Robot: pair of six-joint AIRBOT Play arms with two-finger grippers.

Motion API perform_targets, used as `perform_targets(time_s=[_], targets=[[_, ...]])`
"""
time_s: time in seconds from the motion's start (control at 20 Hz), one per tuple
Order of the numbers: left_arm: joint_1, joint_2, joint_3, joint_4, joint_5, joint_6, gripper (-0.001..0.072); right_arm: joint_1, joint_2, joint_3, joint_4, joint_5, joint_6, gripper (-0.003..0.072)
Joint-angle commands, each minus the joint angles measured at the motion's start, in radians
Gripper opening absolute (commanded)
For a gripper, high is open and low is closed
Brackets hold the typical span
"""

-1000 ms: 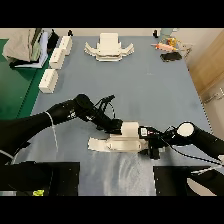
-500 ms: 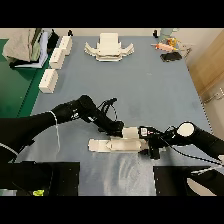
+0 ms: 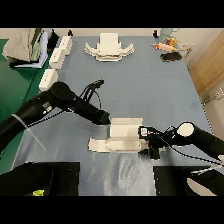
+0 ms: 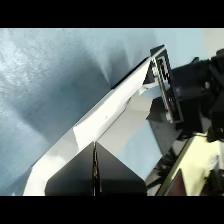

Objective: Fold the box.

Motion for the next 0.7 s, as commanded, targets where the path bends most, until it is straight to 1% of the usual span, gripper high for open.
perform_targets(time_s=[0.0, 0.1, 0.2, 0.3, 0.35, 0.4, 0.5, 0.55, 0.6, 0.65], targets=[[-0.006, 0.130, -0.024, 0.081, -0.047, 0.122, 0.0016, 0.000, 0.001, 0.001, 0.000, 0.000, 0.000, 0.0549], [-0.062, 0.179, -0.063, 0.082, -0.040, 0.207, 0.0016, 0.000, 0.001, 0.001, 0.000, 0.000, 0.000, 0.0549], [-0.145, 0.213, -0.097, 0.111, -0.035, 0.263, 0.0016, 0.000, 0.001, 0.001, 0.000, 0.000, 0.000, 0.0549], [-0.245, 0.234, -0.121, 0.226, -0.030, 0.274, 0.0016, 0.000, 0.001, 0.001, 0.000, 0.000, 0.000, 0.0549], [-0.285, 0.241, -0.137, 0.262, -0.029, 0.304, 0.0016, 0.000, 0.001, 0.001, 0.000, 0.000, 0.000, 0.0549], [-0.291, 0.251, -0.163, 0.257, -0.021, 0.363, 0.0017, 0.000, 0.001, 0.001, 0.000, 0.000, 0.000, 0.0549], [-0.264, 0.270, -0.227, 0.211, 0.013, 0.516, 0.0020, 0.000, 0.001, 0.001, 0.000, 0.000, 0.000, 0.0549], [-0.242, 0.272, -0.256, 0.181, 0.037, 0.594, 0.0135, 0.000, 0.001, 0.001, 0.000, 0.000, 0.000, 0.0549], [-0.222, 0.272, -0.282, 0.153, 0.073, 0.659, 0.0502, 0.000, 0.001, 0.001, 0.000, 0.000, 0.000, 0.0548], [-0.206, 0.272, -0.309, 0.120, 0.137, 0.716, 0.0695, 0.000, 0.001, 0.001, 0.000, 0.000, 0.000, 0.0549]])
